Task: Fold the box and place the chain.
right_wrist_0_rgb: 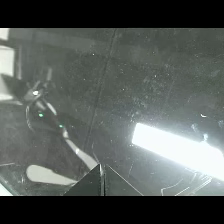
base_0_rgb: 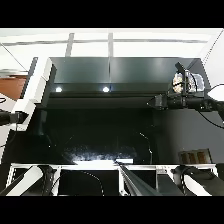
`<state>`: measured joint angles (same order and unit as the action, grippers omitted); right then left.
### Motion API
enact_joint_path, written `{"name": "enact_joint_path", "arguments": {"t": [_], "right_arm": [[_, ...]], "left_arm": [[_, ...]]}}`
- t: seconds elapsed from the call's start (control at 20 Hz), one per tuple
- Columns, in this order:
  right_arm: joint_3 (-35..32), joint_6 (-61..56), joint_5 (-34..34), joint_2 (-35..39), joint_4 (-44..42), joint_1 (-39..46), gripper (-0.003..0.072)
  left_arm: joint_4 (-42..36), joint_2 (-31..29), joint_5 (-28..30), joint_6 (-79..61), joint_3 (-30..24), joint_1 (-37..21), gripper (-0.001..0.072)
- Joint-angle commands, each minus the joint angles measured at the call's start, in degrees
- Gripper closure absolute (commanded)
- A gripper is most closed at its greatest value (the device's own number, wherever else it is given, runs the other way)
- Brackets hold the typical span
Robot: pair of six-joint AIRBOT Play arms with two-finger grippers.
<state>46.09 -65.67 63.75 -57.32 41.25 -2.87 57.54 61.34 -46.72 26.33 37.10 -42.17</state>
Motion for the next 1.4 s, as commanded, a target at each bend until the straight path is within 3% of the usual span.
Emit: {"name": "enact_joint_path", "arguments": {"t": [0.0, 0.1, 0.2, 0.3, 0.65, 0.8, 0.85, 0.9, 0.95, 1.05, 1.15, 1.2, 1.35], "right_arm": [[0.02, -0.68, -0.83, 0.02, -0.07, -0.02, 0.0648], [0.02, -0.81, -1.03, 0.02, -0.07, -0.04, 0.0648], [0.02, -0.81, -0.98, 0.02, -0.04, -0.04, 0.0648], [0.02, -0.81, -0.98, 0.02, -0.04, -0.04, 0.0648], [0.02, -0.76, -0.20, 0.02, 0.11, -0.02, 0.0648], [0.02, -0.76, 0.17, 0.02, 1.05, -0.04, 0.0648], [0.02, -0.72, 0.07, 0.02, 1.05, -0.02, 0.0648], [0.02, -0.50, -0.74, 0.02, 1.05, -0.04, 0.0648], [0.02, -0.09, -1.16, 0.02, 1.09, -0.04, 0.0647], [0.02, 0.20, -2.45, 0.02, 3.52, -0.20, 0.0648], [0.02, -0.15, -5.18, 0.02, 11.21, -0.83, 0.0648], [0.02, -1.07, -7.45, 0.02, 14.95, -0.83, 0.0648], [0.02, -6.01, -17.05, 0.02, 24.06, -0.81, 0.0647]], "left_arm": [[-1.25, 5.49, 3.58, -2.54, 2.51, 1.81, 0.0390], [-1.22, 7.13, 3.82, -2.54, 2.51, 2.14, 0.0380], [-1.25, 8.35, 6.40, -2.45, 2.49, 2.14, 0.0000], [-1.11, 7.78, 7.37, -0.37, 2.99, 2.14, -0.0003], [-1.55, -1.57, -6.43, -0.11, 7.85, 2.19, -0.0003], [-9.90, -6.67, -10.01, 0.92, 10.73, 2.21, 0.0001], [-16.41, -8.26, -9.94, 1.70, 11.58, 2.62, 0.0046], [-21.97, -9.51, -10.14, 2.84, 12.28, 3.61, 0.0260], [-26.60, -10.67, -11.23, 2.78, 12.72, 5.64, 0.0685], [-29.46, -11.82, -13.75, 3.13, 12.79, 13.29, 0.0680], [-23.89, -11.80, -13.51, 9.51, 12.63, 25.16, 0.0681], [-19.26, -11.76, -10.34, 14.34, 12.07, 31.80, 0.0681], [-7.56, -11.56, 7.28, 28.15, 9.60, 50.88, 0.0681]]}}
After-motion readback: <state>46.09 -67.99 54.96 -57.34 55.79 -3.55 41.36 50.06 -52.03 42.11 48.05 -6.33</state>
